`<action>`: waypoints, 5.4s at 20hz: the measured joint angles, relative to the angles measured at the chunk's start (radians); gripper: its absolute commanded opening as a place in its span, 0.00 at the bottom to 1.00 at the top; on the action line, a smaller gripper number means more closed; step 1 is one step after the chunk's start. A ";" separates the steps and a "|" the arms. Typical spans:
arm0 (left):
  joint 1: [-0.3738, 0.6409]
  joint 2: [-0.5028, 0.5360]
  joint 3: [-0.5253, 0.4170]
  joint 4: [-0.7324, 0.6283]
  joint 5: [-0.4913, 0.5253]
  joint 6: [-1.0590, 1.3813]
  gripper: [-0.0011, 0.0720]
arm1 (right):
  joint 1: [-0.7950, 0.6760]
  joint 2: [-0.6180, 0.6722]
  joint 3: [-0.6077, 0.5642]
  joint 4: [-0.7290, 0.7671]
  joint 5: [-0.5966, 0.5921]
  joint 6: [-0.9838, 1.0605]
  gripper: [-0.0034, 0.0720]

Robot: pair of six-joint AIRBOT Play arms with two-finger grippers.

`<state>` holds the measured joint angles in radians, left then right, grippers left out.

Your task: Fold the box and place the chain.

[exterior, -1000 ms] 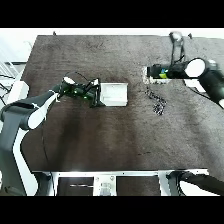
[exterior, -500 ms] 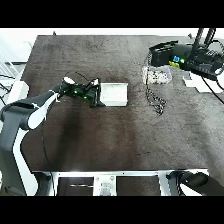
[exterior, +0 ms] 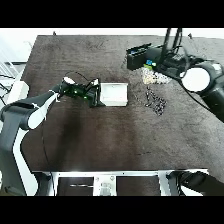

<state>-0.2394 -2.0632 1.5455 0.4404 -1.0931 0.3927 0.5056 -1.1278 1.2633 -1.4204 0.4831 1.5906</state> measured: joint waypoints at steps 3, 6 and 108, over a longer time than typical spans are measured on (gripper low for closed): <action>0.000 0.000 0.000 0.000 0.000 0.000 0.57 | 0.010 -0.046 0.000 0.004 -0.010 0.002 0.06; 0.000 0.000 0.000 0.000 0.000 0.000 0.57 | 0.014 -0.090 0.000 0.019 -0.017 0.004 0.06; 0.000 0.000 0.000 0.000 0.001 0.000 0.57 | -0.108 -0.301 0.015 0.591 0.256 -0.879 0.06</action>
<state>-0.2394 -2.0632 1.5455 0.4404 -1.0924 0.3931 0.3973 -1.4284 1.2785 -0.8299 0.7387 0.7113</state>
